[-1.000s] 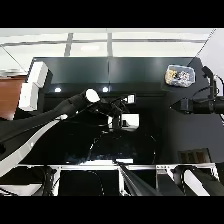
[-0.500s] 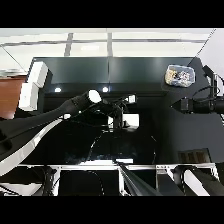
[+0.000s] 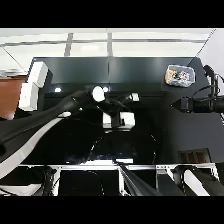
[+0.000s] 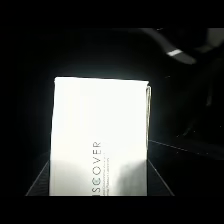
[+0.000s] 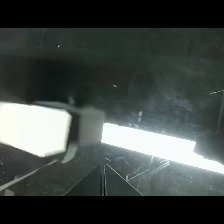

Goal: Fold the box and place the chain.

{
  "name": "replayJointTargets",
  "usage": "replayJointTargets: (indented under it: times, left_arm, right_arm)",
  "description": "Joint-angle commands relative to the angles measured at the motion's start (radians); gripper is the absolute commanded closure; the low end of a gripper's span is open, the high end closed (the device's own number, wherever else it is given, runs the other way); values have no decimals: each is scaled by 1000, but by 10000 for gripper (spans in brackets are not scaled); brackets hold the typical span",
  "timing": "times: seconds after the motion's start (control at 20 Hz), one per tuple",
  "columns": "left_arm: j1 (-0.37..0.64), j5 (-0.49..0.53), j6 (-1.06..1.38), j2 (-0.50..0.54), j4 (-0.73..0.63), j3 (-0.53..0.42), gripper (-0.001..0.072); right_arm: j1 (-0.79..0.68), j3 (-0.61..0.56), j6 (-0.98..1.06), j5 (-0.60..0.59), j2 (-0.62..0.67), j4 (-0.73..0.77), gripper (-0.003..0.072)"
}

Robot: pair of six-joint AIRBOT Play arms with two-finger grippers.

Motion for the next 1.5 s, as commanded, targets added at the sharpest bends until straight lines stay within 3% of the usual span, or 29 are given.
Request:
replayJointTargets:
  times: [0.0,0.2,0.4,0.6,0.8,1.0,1.15,1.3,1.45]
  left_arm:
    - [85,-181,-360,139,231,29,362]
    - [322,-274,-576,362,428,-67,362]
    - [725,-266,-624,544,444,-300,362]
    - [1114,-269,-681,578,430,-465,362]
    - [1344,-211,-652,579,396,-488,361]
    - [1419,-56,-473,578,320,-509,361]
    - [1395,117,-269,562,121,-550,361]
    - [1346,270,-250,505,98,-547,361]
    - [1294,345,-250,429,94,-546,360]
  right_arm:
    - [0,-1,0,-1,0,0,670]
    - [0,-1,-12,-2,0,-2,670]
    - [0,-2,-23,-2,0,-3,669]
    - [0,-28,-27,-14,0,-3,670]
    - [0,-64,-26,-30,0,-2,670]
    - [0,-71,-25,-47,0,0,670]
    - [0,-71,14,-86,0,2,670]
    - [0,-71,59,-91,0,29,670]
    - [0,-71,85,-89,0,75,670]
